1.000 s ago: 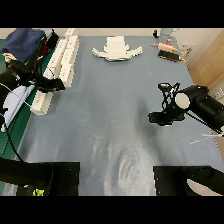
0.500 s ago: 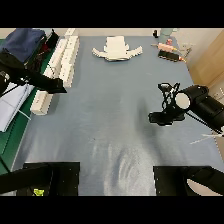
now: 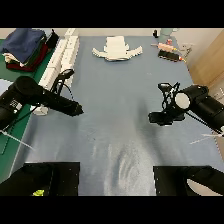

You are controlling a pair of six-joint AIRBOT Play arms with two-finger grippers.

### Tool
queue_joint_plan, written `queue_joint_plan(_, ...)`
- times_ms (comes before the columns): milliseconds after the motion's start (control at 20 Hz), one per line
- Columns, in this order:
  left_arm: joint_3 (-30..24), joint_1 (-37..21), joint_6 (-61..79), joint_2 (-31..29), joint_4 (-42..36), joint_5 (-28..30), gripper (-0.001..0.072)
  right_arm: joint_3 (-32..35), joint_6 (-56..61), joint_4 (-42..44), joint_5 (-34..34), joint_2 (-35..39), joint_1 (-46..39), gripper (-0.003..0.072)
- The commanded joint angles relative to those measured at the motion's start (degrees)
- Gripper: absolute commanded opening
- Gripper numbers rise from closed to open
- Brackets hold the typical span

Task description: Fold the box.

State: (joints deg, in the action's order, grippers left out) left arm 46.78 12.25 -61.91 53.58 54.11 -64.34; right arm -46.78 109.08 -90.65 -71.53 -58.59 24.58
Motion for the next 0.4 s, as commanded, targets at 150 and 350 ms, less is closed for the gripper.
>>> queue_joint_plan(150,-2.4,3.5,-5.2,-1.1,-0.3,-0.7,0.0015,0.0,0.0,0.0,0.0,0.0,0.0,0.0004)
queue_joint_plan(350,-2.4,3.5,-5.2,-1.1,-0.3,-0.6,0.0015,0.0,0.0,0.0,0.0,0.0,0.0,0.0004)
